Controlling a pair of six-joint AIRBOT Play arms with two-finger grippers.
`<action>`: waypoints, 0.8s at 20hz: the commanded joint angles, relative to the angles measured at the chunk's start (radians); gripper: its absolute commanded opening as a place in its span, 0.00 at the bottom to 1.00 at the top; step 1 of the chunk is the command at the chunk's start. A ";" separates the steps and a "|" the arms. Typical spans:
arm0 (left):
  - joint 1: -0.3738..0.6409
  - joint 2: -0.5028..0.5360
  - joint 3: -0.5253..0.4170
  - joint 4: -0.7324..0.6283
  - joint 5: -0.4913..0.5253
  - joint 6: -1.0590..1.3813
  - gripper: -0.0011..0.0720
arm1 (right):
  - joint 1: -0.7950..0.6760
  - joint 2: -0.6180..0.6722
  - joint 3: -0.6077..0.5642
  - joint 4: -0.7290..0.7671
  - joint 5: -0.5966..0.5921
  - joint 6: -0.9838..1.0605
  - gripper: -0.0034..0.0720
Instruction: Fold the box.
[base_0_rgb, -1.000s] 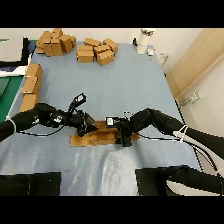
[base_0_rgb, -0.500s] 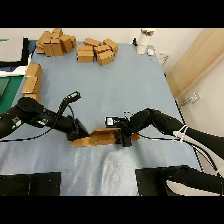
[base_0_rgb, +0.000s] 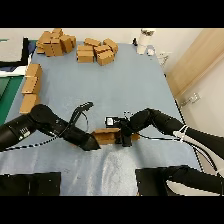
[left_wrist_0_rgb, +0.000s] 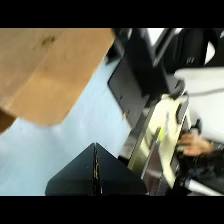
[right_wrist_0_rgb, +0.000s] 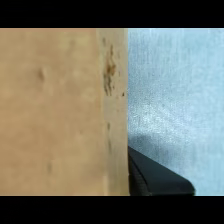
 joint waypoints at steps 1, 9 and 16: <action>-0.064 -0.030 0.000 -0.116 0.282 -0.064 0.03 | 0.000 -0.001 0.000 0.000 0.000 0.000 0.63; -0.064 -0.117 0.000 -0.131 0.523 -0.065 0.03 | 0.000 0.000 0.000 0.000 -0.011 0.000 0.63; -0.061 -0.169 0.000 -0.126 0.587 -0.064 0.03 | 0.000 -0.001 0.000 0.000 -0.011 0.000 0.63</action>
